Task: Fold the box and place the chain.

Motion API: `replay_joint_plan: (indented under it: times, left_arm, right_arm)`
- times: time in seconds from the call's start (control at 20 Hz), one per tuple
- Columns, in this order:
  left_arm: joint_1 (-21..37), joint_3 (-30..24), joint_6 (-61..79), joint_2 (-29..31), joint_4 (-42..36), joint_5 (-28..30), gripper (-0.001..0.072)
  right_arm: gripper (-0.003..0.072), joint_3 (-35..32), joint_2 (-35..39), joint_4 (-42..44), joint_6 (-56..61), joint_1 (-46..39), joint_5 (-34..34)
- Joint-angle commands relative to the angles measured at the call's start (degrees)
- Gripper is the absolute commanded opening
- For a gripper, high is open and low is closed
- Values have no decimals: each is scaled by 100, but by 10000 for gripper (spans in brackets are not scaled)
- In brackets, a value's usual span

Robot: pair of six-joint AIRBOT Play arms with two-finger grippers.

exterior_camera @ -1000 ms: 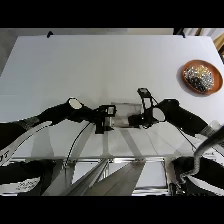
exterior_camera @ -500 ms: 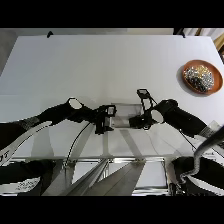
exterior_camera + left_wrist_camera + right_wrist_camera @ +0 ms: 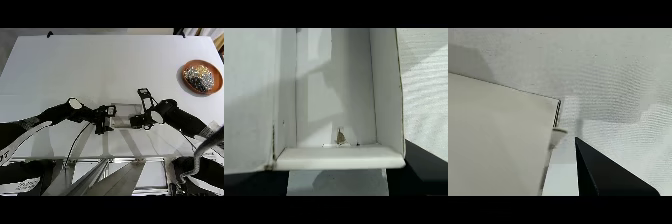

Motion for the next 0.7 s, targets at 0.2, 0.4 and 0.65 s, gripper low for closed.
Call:
replay_joint_plan:
  times: [0.2,0.4,0.65]
  left_arm:
    - [0,-2,-2,2,0,9,253]
    - [0,-2,-2,2,0,7,253]
    - [0,-2,-2,2,0,7,253]
  right_arm:
    - [296,0,-326,-295,402,350,-11]
    - [143,2,-356,-299,400,380,15]
    - [8,2,-356,-297,396,380,15]
